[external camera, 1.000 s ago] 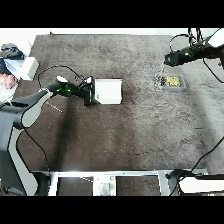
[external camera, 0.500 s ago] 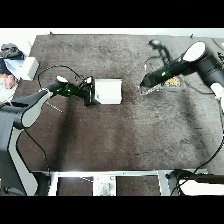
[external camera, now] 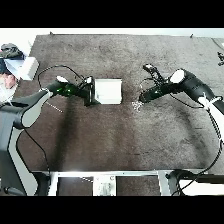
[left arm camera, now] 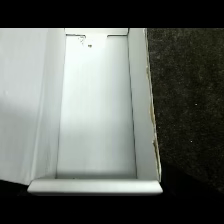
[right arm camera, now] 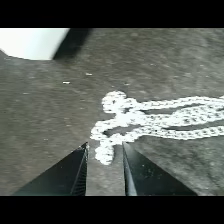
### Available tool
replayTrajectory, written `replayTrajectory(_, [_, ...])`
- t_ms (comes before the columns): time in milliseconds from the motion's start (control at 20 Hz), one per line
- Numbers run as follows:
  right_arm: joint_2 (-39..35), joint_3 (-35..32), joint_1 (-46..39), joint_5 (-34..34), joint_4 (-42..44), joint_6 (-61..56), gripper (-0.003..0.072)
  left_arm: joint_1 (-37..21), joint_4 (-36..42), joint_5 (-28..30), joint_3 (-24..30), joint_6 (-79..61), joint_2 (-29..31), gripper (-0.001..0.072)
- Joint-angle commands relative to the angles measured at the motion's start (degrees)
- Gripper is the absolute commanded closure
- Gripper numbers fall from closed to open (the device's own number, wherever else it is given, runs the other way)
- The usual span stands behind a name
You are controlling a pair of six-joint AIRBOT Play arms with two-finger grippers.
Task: Fold the box and place the chain.
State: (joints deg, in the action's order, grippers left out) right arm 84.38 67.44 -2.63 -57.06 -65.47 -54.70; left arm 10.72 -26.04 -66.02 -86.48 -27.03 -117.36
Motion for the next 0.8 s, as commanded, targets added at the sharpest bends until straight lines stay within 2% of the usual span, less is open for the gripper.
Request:
replayTrajectory(0, [0.04, -0.76, -0.28, 3.28, -2.45, 0.66, 0.039, 0.0, 0.11, 0.0, 0.0, 0.0, -0.02, 0.0175])
replayTrajectory(100, [0.04, -0.76, -0.5, 6.67, -5.53, -3.91, 0.0389, 0.0, 0.42, 0.02, -0.02, 0.0, -0.02, 0.0175])
replayTrajectory(200, [1.03, -0.72, -0.63, 6.64, -7.23, -6.23, 0.0389, 0.0, 0.55, 0.02, 0.0, 0.0, -0.02, 0.0175])
replayTrajectory(450, [6.75, -0.52, -0.59, 6.21, -7.63, -10.93, 0.039, 0.0, 0.87, 0.02, -0.02, 0.0, -0.02, 0.0175])
replayTrajectory(750, [7.43, -0.48, -0.52, 9.38, -7.65, -13.49, 0.0391, 0.0, 0.85, 0.02, 0.0, 0.0, -0.02, 0.0175])
